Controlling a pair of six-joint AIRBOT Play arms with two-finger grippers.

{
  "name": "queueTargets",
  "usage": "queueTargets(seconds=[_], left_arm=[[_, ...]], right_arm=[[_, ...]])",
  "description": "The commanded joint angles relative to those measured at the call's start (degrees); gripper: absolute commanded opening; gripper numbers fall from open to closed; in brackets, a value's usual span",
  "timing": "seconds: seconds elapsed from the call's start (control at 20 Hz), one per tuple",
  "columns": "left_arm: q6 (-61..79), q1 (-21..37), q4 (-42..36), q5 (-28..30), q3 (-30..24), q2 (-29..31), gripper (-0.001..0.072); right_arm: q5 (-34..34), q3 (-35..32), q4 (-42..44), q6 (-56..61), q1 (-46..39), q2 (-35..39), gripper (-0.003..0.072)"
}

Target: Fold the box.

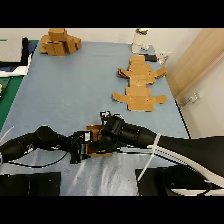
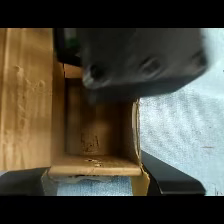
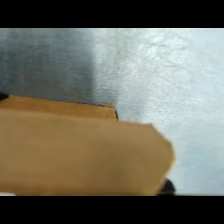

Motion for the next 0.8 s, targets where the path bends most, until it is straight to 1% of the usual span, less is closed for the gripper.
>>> queueTargets(seconds=[0.0,0.05,0.1,0.2,0.25,0.3,0.35,0.5,0.7,0.75], left_arm=[[0.02,-0.02,0.00,0.04,0.00,0.04,0.0520],[0.02,-0.04,0.00,0.02,0.00,0.04,0.0520],[0.02,-0.02,0.00,0.04,0.00,0.04,0.0520],[0.02,-0.04,0.00,0.02,0.00,0.04,0.0520],[0.02,-0.02,0.00,0.02,0.00,0.04,0.0520],[0.02,-0.02,0.00,0.02,0.00,0.04,0.0520],[0.02,-0.02,0.00,0.02,0.00,0.04,0.0520],[0.02,-0.04,0.00,0.02,0.00,0.04,0.0520],[0.02,-0.02,0.00,0.02,0.00,0.04,0.0520],[0.02,-0.02,0.00,0.02,0.00,0.04,0.0520]], right_arm=[[-1.33,0.61,-0.26,4.17,0.48,-2.01,0.0138],[-1.49,0.63,-0.26,4.20,0.48,-2.01,0.0046],[-1.73,0.61,-0.26,4.24,0.50,-2.01,0.0008],[-1.57,0.63,-0.26,4.44,0.63,-1.97,0.0006],[-1.49,0.63,-0.24,4.42,0.72,-1.90,0.0101],[-1.57,0.70,0.61,4.42,0.70,-1.79,0.0333],[-1.60,0.74,1.46,4.39,0.72,-1.42,0.0541],[-2.10,0.74,2.49,4.92,0.70,2.10,0.0546],[-7.72,0.74,-0.61,9.60,-0.11,10.80,0.0543],[-10.21,0.72,-2.84,10.78,-0.44,13.27,0.0476]])
